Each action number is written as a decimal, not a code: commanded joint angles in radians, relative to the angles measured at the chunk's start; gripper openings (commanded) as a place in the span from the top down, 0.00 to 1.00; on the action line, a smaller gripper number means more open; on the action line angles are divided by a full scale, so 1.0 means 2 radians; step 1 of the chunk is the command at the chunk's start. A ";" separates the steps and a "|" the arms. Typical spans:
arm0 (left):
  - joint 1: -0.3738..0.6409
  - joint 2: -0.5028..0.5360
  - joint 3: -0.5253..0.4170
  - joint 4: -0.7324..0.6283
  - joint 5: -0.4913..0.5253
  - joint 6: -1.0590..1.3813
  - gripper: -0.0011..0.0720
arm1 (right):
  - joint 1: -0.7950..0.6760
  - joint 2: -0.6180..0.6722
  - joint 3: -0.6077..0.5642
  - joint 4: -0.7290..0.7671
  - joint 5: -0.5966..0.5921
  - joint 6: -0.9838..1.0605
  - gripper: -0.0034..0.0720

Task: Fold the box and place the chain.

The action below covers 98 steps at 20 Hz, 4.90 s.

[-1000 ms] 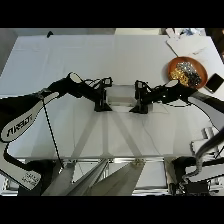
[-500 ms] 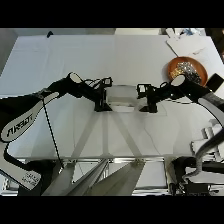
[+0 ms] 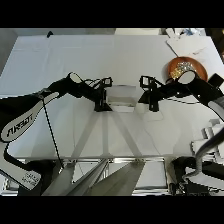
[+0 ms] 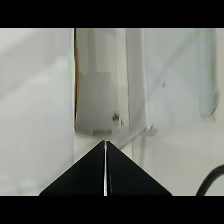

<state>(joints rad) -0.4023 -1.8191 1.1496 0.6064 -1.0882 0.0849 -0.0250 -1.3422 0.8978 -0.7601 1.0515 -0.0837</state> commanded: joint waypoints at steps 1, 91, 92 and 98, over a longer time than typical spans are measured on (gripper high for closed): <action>0.000 0.000 0.000 0.000 0.000 0.000 0.70 | 0.000 0.005 0.001 0.097 -0.048 0.006 0.94; 0.000 0.000 0.000 0.000 0.000 0.000 0.70 | -0.116 0.108 -0.008 -0.171 0.032 0.478 0.94; 0.000 0.000 0.000 0.000 0.000 0.000 0.70 | -0.116 0.089 -0.009 -0.169 0.033 0.489 0.94; 0.000 0.000 0.000 0.000 0.000 0.000 0.70 | -0.109 -0.011 -0.009 -0.126 0.043 0.511 0.94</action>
<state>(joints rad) -0.4023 -1.8198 1.1492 0.6064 -1.0885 0.0849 -0.2451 -1.2835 0.8810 -1.0607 1.1076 0.8982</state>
